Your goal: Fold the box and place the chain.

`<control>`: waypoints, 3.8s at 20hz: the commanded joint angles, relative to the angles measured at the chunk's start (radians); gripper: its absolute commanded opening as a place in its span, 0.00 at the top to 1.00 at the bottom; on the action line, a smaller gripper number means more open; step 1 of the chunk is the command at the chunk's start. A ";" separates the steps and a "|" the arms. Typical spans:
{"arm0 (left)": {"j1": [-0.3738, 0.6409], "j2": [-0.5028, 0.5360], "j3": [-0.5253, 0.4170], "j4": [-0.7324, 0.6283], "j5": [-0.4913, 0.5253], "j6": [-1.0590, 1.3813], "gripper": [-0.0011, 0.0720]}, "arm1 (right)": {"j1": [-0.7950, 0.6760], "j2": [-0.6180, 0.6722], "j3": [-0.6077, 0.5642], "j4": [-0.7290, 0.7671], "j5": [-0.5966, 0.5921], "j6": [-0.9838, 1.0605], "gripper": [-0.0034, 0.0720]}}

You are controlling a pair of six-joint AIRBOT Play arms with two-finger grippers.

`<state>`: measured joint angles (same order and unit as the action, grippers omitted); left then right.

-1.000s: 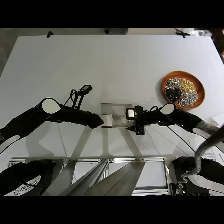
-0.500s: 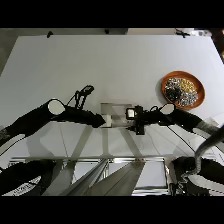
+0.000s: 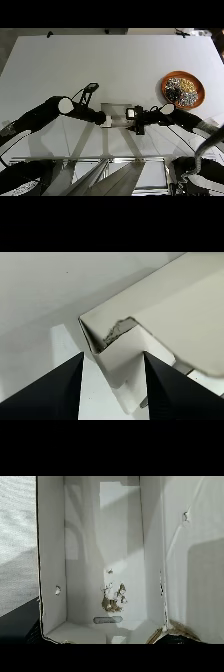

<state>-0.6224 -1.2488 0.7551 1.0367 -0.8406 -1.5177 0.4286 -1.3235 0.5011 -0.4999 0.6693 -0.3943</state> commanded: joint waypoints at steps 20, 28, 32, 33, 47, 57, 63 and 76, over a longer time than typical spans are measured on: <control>-0.154 -0.208 0.207 0.349 -0.174 -0.753 0.57 | 0.000 0.000 0.000 0.000 0.000 0.000 0.43; -0.191 -0.249 0.207 0.363 -0.174 -0.755 0.83 | 0.000 0.000 -0.001 0.000 0.000 0.000 0.43; -0.192 -0.248 0.207 0.363 -0.182 -0.752 0.98 | 0.000 0.000 0.000 0.000 0.000 0.000 0.43; -0.192 -0.248 0.207 0.363 -0.182 -0.752 0.98 | 0.000 0.000 0.000 0.000 0.000 0.000 0.43; -0.201 -0.251 0.207 0.373 -0.174 -0.753 0.98 | 0.000 0.000 0.000 0.000 0.000 0.000 0.43; -0.163 -0.101 0.207 0.373 -0.214 -0.626 0.60 | 0.000 0.000 0.000 0.000 0.000 0.000 0.43; -0.071 0.105 0.206 0.374 -0.242 -0.246 0.54 | 0.000 0.000 0.000 0.000 0.000 0.000 0.43; 0.385 0.293 -0.300 -0.386 -0.121 1.787 0.03 | 0.000 0.000 -0.001 0.000 0.000 0.000 0.43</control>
<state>-0.3294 -0.8841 0.5049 0.9405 -0.9661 -0.1265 0.4290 -1.3239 0.5007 -0.4999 0.6689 -0.3943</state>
